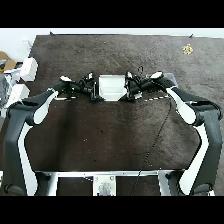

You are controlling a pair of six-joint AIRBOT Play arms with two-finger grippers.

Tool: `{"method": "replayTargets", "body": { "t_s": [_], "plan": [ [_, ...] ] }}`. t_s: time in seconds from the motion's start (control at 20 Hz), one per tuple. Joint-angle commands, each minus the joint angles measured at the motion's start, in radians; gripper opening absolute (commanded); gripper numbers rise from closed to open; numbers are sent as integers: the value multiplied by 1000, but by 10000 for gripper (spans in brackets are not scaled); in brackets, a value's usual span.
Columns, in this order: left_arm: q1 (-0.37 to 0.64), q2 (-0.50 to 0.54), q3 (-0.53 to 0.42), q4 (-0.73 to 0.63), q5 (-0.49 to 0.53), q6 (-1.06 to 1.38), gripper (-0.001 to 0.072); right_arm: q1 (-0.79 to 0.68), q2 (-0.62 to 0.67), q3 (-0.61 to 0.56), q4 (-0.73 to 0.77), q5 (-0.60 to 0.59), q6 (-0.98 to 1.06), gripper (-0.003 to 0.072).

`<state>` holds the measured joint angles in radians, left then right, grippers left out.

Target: Fold the box and place the chain.

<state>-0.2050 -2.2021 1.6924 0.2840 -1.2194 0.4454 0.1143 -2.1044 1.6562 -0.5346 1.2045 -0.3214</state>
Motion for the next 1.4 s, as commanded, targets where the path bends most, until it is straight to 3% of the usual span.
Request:
{"method": "replayTargets", "body": {
  "t_s": [0.0, 1.05, 1.1, 1.15, 1.2, 1.25, 1.3, 1.35],
  "plan": [
    [0, 0, 1, 1, 0, 1, 668, 1, -1, 0, 0, 1, 0, 387],
    [0, -11, 1, -7, 6, 34, 667, 1, -1, 0, 0, 1, 0, 387],
    [0, -11, 1, -6, 6, 34, 646, 1, -1, 0, 0, 0, 0, 387],
    [0, -11, 1, -5, 6, 34, 499, 1, -1, 0, 0, 1, 0, 387],
    [0, -11, 1, -5, 7, 34, 425, 1, -1, 0, 0, 1, 0, 386],
    [0, -11, 1, -3, 6, 33, 289, 1, -1, 0, 0, 1, 0, 387],
    [0, -11, 1, -1, 7, 33, 225, 1, -1, 0, 0, 1, 0, 386],
    [0, -11, 1, 2, 7, 34, 226, 1, -1, 0, 0, 1, 0, 387]
  ]
}}
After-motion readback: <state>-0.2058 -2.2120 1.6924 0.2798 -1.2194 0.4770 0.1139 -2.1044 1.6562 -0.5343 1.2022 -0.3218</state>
